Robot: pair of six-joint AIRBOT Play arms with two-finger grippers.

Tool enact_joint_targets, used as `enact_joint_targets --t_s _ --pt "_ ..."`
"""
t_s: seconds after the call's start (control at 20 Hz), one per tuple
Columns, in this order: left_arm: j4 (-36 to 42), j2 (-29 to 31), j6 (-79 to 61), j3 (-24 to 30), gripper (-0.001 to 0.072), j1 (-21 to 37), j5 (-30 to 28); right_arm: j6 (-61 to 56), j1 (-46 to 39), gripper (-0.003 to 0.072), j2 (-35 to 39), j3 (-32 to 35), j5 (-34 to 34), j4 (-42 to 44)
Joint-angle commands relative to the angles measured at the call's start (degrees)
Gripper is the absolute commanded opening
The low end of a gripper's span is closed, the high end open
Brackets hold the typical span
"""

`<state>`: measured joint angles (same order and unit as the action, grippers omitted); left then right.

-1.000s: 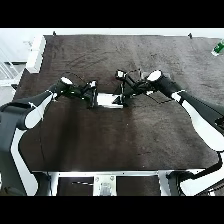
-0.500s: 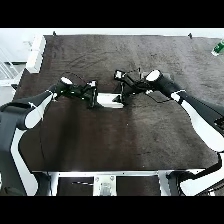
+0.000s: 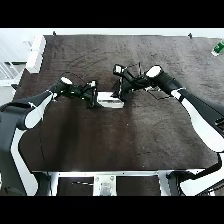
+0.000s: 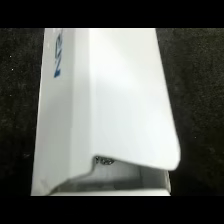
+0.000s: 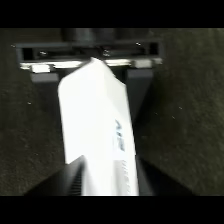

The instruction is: Fold the box and place the chain.

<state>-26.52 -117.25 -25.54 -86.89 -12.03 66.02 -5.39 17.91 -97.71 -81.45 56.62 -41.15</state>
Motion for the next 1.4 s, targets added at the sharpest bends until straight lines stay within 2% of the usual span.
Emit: enact_joint_targets --t_s 0.0,0.1,0.5,1.35 --pt "0.0 0.0 0.0 0.0 0.0409 0.0 0.0 -0.1 0.6 0.0321 0.0 -0.1 0.4 -0.1" --pt "0.0 0.0 0.0 0.0 0.0409 0.0 0.0 -0.1 0.6 0.0283 0.0 0.2 0.4 -0.1" --pt "0.0 0.0 0.0 0.0 0.0409 0.0 0.0 -0.2 0.6 0.0283 0.0 3.3 -3.3 -1.3" --pt "0.0 0.0 0.0 0.0 0.0408 0.0 0.0 -0.2 1.0 0.0284 0.0 3.4 -2.6 0.2"
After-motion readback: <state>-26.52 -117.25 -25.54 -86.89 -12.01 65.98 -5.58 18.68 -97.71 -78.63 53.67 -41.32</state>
